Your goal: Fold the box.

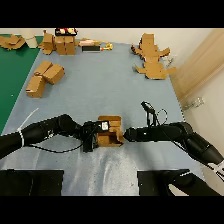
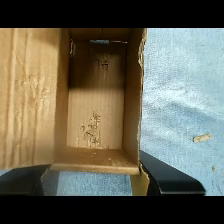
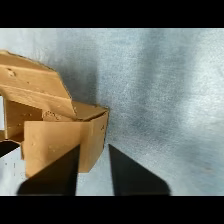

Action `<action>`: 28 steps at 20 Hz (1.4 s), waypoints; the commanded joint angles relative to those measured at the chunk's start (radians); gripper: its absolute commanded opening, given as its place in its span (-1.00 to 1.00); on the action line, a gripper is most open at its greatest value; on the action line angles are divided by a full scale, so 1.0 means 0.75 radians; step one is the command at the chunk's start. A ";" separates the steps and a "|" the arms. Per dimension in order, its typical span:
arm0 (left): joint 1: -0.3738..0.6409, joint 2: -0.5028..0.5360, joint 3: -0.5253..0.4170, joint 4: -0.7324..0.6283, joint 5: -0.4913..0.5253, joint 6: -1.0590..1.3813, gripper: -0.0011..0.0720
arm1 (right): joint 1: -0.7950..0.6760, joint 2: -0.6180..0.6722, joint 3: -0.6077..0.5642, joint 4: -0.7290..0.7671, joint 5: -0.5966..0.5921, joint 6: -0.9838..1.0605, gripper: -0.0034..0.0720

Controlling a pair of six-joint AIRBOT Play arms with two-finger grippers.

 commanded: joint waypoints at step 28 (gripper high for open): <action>-0.001 0.001 0.002 0.001 0.001 0.000 0.52 | 0.535 -0.668 0.580 -0.691 -0.385 0.897 0.27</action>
